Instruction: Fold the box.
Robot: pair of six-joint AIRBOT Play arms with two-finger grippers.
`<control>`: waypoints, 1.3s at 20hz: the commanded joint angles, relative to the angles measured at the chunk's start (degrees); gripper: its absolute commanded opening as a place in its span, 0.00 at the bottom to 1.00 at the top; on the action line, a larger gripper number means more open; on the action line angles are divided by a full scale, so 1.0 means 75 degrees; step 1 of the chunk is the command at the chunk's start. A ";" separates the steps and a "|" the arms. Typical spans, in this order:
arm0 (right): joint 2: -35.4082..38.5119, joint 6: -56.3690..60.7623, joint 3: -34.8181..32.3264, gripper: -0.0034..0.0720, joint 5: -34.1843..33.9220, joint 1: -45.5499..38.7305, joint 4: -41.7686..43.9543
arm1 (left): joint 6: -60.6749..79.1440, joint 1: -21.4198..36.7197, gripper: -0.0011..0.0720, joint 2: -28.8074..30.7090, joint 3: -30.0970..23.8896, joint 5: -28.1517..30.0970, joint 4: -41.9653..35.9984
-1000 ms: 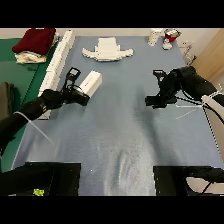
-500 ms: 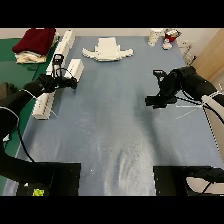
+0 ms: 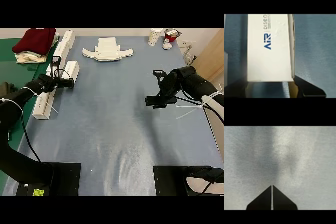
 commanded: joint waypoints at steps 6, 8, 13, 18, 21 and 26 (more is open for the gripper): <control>-0.0003 0.0000 0.0009 0.08 0.0003 -0.0006 0.0000 | -0.0108 0.0230 0.73 -0.0085 0.0020 0.0041 0.0210; -0.0003 0.0000 0.0009 0.08 0.0003 -0.0006 0.0003 | -0.0108 0.0233 0.73 -0.0085 0.0020 0.0038 0.0312; -0.0003 0.0000 0.0009 0.08 0.0003 -0.0006 0.0003 | -0.0023 0.0233 0.73 -0.0085 0.0023 0.0041 0.0396; -0.0003 0.0000 0.0009 0.08 0.0003 -0.0006 0.0000 | -0.0029 0.0224 0.73 -0.0085 0.0020 0.0041 0.0391; -0.0003 0.0000 0.0009 0.08 0.0003 -0.0006 0.0003 | -0.0029 0.0221 0.73 -0.0085 0.0020 0.0035 0.0388; -0.0003 0.0000 0.0009 0.08 0.0003 -0.0006 0.0000 | -0.0035 0.0224 0.74 -0.0102 0.0020 0.0012 0.0364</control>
